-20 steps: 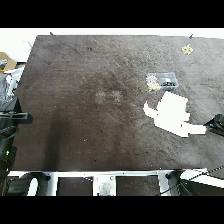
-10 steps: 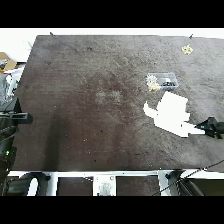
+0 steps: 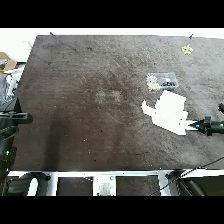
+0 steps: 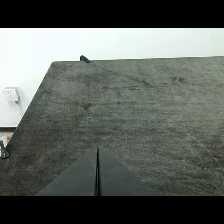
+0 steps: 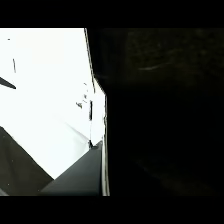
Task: Fold the box and place the chain.
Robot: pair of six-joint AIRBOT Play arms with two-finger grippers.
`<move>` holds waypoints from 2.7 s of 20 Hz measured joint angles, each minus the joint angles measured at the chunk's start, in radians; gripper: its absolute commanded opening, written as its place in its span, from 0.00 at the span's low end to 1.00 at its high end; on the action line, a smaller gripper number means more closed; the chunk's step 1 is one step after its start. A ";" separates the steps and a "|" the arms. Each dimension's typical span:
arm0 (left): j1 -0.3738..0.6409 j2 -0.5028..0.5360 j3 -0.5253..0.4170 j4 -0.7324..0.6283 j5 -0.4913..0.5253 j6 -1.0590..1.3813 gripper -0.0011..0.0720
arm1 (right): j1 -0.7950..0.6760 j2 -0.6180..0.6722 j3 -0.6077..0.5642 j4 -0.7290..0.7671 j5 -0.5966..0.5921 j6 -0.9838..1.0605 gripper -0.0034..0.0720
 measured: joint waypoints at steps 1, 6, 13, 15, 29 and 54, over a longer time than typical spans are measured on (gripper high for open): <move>0.000 0.000 0.000 0.000 0.000 0.000 0.03 | -0.001 -0.002 0.000 0.003 0.018 -0.014 0.05; 0.000 0.000 0.000 0.000 0.000 0.000 0.03 | 0.033 0.016 -0.023 0.015 0.100 -0.053 0.05; 0.000 0.000 0.000 0.000 0.000 0.000 0.03 | 0.249 0.117 -0.192 0.144 0.108 -0.061 0.05; 0.000 0.000 0.000 0.000 0.000 0.000 0.03 | 0.352 0.132 -0.234 0.235 0.071 -0.062 0.05; 0.000 0.000 0.002 0.005 -0.207 0.040 0.58 | 1.053 0.132 -0.138 0.570 -0.676 -0.138 0.05; -0.209 -1.721 1.501 0.475 -1.164 -0.472 0.58 | 1.162 0.132 -0.126 0.578 -0.879 -0.336 0.05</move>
